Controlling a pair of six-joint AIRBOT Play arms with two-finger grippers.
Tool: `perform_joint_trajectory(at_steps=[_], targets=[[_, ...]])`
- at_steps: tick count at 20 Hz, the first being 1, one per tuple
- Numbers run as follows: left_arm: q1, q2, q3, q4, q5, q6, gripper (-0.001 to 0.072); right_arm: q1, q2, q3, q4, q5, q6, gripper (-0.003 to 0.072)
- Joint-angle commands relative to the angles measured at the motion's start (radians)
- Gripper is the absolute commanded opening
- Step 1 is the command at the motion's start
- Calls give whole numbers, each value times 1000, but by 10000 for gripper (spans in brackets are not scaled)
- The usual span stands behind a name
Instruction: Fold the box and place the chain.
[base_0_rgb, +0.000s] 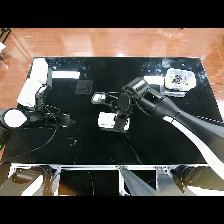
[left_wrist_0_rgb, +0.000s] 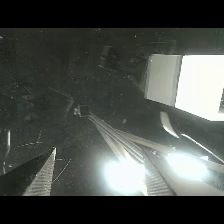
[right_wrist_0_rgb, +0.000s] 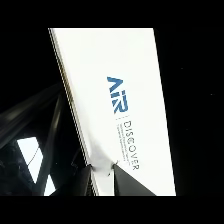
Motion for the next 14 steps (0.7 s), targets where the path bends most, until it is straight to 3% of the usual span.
perform_joint_trajectory(at_steps=[1,5,10,11,12,14], targets=[[1,0,0,0,0,0,631,8,-1,-18,16,35,21,315],[1,0,0,0,0,0,631,-5,40,-18,-12,46,107,309],[-3,0,0,-1,-5,0,631,-175,269,-70,101,35,354,308],[-5,0,0,-3,-5,0,631,-237,343,-151,147,61,443,218],[-5,0,0,-10,-8,1,631,-288,412,-251,195,105,512,43],[-5,0,0,-25,-21,18,631,-357,532,-489,365,296,640,26]])
